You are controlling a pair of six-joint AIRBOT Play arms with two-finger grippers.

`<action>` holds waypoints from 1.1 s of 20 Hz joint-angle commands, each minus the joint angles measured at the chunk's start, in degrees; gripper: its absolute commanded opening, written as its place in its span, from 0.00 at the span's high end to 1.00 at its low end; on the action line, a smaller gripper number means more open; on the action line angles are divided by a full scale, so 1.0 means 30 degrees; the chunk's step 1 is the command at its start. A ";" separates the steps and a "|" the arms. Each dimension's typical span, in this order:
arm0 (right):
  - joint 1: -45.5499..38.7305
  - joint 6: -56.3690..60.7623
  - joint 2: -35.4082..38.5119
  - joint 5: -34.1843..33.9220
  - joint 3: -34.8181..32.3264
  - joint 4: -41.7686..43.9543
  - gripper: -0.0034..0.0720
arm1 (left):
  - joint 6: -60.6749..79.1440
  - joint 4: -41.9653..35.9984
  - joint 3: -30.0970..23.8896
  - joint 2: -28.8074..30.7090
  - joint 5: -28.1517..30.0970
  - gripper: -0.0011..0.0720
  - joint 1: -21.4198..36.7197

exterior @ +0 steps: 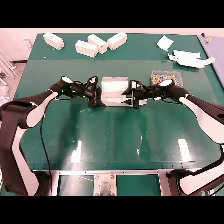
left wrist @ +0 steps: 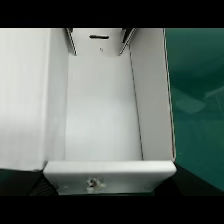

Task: Fold the box and place the chain.

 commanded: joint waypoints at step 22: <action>-0.2477 1.1009 0.3497 -0.0197 0.0503 -0.3796 0.94 | 0.0000 -0.0015 0.0000 -0.0015 0.0015 0.34 0.0000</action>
